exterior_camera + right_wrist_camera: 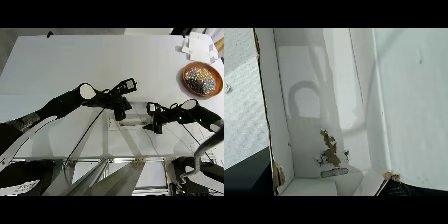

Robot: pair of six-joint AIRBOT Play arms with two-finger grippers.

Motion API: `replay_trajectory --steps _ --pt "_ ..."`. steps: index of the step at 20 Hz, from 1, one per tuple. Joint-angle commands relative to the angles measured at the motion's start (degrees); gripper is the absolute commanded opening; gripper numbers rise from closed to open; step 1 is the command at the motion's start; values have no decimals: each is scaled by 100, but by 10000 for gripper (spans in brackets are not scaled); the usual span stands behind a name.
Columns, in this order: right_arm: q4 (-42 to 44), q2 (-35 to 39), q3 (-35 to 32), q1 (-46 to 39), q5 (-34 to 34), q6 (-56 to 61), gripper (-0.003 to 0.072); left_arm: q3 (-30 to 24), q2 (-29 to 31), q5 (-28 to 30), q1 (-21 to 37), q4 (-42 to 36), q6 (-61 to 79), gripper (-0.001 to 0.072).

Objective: Fold the box and place the chain.

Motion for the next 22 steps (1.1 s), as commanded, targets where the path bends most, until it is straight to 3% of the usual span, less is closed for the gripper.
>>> replay_trajectory --steps 1,7,13,18,22 --pt "2 4 4 0 2 0 374 0 -260 267 -9 -85 -22 3" --pt "2 4 4 0 0 0 374 0 -719 223 -9 -85 -20 7" --pt "2 4 4 0 2 0 374 0 -702 203 -7 -85 -22 8" --pt "2 4 4 0 2 0 374 0 -337 162 -2 -11 -15 8" --pt "2 4 4 -2 2 0 374 0 96 -308 4 859 -24 8"
